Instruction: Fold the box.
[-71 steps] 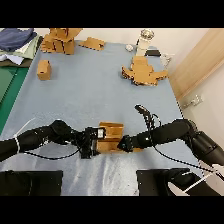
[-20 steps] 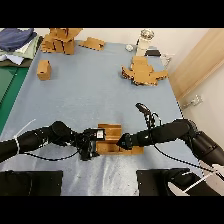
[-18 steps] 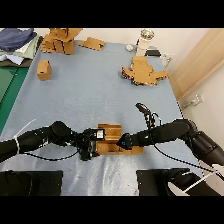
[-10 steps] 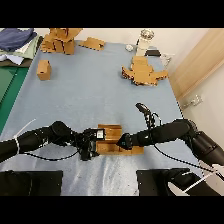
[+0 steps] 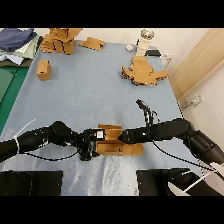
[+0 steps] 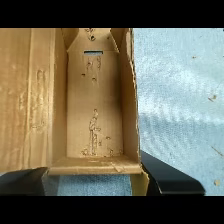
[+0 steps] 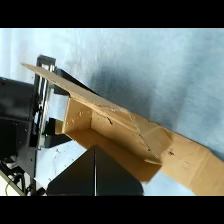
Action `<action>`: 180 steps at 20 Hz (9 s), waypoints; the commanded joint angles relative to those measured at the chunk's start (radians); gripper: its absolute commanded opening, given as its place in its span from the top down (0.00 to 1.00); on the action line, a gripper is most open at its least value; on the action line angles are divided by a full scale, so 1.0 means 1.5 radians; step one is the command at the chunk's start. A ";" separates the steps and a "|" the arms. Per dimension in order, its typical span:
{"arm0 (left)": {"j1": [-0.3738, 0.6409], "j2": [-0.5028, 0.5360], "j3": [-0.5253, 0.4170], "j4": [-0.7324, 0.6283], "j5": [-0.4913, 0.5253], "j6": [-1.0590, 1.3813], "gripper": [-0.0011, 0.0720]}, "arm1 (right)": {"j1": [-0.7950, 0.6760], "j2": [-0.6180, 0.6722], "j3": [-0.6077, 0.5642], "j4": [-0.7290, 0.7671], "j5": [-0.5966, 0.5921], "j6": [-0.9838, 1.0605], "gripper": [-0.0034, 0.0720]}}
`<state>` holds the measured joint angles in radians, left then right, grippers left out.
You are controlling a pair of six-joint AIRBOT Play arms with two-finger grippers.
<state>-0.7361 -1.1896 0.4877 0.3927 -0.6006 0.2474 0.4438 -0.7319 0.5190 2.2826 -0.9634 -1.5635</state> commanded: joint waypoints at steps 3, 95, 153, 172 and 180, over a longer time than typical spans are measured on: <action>0.000 0.001 -0.001 0.000 0.000 -0.001 0.30 | 0.020 -0.076 0.001 0.022 0.130 -0.006 0.95; 0.003 0.001 -0.001 0.040 0.045 -0.026 0.30 | 0.154 -0.113 -0.042 -0.185 0.130 -0.752 0.31; 0.003 0.001 -0.001 0.040 0.045 -0.026 0.30 | 0.131 -0.068 0.036 -0.292 -0.022 0.193 0.73; 0.003 0.001 -0.001 0.040 0.046 -0.026 0.30 | 0.181 -0.250 0.157 -0.320 -0.076 0.293 0.34; 0.003 0.001 -0.001 0.040 0.045 -0.025 0.30 | 0.280 -0.365 0.262 -0.415 -0.218 0.503 0.35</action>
<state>-0.7326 -1.1885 0.4873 0.4526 -0.5327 0.2089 0.8200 -1.2209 0.8696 1.6886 -1.2167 -0.9154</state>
